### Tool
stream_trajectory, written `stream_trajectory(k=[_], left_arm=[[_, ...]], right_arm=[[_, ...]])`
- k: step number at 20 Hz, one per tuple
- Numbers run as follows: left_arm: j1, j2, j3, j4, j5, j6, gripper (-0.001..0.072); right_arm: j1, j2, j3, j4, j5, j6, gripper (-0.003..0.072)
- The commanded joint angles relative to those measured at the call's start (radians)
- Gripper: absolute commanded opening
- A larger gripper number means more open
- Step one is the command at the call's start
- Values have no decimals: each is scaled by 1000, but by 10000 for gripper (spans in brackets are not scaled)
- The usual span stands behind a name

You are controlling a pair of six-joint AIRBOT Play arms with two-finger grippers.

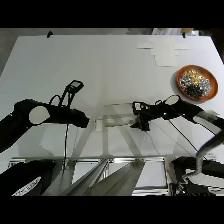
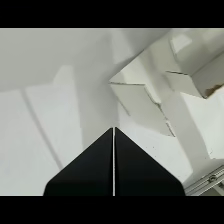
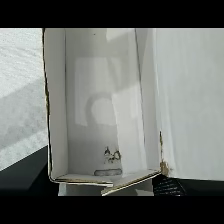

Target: Fold the box and place the chain.

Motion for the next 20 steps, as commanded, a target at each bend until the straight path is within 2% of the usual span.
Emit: stream_trajectory(k=[1,7,15,18,20], left_arm=[[25,-59,-39,-29,25,-165,3],[20,-220,-51,-114,137,-219,3],[14,-291,-51,-243,170,-87,6],[-4,-288,-50,-327,174,-19,5],[-10,-277,-48,-336,175,-5,5]], right_arm=[[0,1,0,0,0,0,320],[0,1,0,0,0,0,320],[0,1,0,0,0,0,320],[0,1,0,0,0,0,320],[0,1,0,0,0,0,320]])
